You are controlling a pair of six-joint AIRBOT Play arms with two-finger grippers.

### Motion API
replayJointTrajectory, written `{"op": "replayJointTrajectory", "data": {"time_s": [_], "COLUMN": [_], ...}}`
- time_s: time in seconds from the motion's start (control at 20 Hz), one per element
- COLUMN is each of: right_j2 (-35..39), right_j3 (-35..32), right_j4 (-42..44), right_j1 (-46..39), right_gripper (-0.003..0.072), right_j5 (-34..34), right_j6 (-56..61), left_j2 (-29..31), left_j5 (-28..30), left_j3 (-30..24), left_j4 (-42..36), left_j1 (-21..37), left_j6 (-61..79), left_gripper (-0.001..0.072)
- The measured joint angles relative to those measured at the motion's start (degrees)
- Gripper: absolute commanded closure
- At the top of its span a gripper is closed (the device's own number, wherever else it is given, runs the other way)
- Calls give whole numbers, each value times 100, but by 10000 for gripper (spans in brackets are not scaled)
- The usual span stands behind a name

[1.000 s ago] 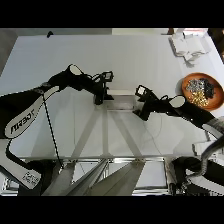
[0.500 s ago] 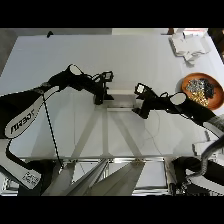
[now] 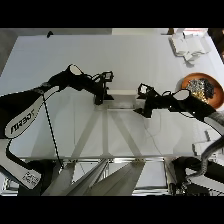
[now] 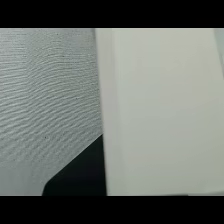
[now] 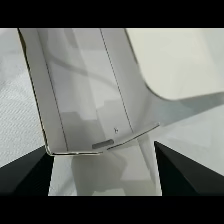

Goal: Fold the box and place the chain.

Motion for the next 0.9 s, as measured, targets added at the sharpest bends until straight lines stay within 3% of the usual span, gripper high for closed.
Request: {"op": "replayJointTrajectory", "data": {"time_s": [0.6, 0.9], "right_j2": [-1095, -1569], "right_j3": [973, 1121], "right_j4": [240, 243], "right_j1": [-302, -264], "right_gripper": [-1, -1], "right_j5": [1246, 1567], "right_j6": [-457, -564], "left_j2": [0, 0], "left_j5": [7, -2], "left_j3": [0, 0], "left_j4": [0, 0], "left_j1": [0, -2], "left_j6": [-2, 0], "left_gripper": [695, 695]}}
